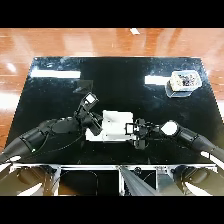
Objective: Fold the box and place the chain.
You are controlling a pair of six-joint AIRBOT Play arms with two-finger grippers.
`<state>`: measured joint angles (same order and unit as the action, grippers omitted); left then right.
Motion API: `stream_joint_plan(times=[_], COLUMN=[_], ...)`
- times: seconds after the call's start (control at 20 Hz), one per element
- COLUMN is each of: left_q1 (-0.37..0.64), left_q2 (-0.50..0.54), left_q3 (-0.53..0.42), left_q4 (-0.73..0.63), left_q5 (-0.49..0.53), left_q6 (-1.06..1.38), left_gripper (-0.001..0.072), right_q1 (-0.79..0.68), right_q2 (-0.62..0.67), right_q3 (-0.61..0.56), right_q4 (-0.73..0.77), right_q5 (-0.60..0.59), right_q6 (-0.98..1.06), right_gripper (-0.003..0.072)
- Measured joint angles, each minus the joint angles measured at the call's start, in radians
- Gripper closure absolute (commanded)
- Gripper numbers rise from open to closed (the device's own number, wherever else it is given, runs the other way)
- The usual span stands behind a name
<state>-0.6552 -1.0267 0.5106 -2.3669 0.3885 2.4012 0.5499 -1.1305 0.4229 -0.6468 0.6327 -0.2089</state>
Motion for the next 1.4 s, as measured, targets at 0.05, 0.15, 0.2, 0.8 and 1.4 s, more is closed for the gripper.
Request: stream_joint_plan(times=[0.05,0.15,0.2,0.8,1.4], left_q1=[-0.005,-0.011,-0.013,0.254,0.469], left_q2=[-0.006,-0.013,-0.013,0.263,0.176], left_q3=[0.0,0.0,0.0,-0.001,-0.071], left_q4=[0.001,0.003,0.006,0.196,0.263], left_q5=[-0.007,-0.008,-0.008,0.403,0.751], left_q6=[0.0,0.0,0.0,-0.045,-0.425], left_gripper=[0.0689,0.0689,0.0689,0.0688,0.069], right_q1=[0.0,0.0,0.0,0.0,0.0], right_q2=[0.0,0.0,0.0,0.0,0.0], right_q3=[0.0,0.0,0.0,0.0,0.0], right_q4=[0.0,0.0,0.0,-0.004,-0.002], right_q5=[0.0,0.0,0.0,-0.001,-0.001], right_q6=[0.0,0.0,0.0,-0.001,0.0], right_gripper=[0.0188,0.0188,0.0188,0.0188,0.0188])
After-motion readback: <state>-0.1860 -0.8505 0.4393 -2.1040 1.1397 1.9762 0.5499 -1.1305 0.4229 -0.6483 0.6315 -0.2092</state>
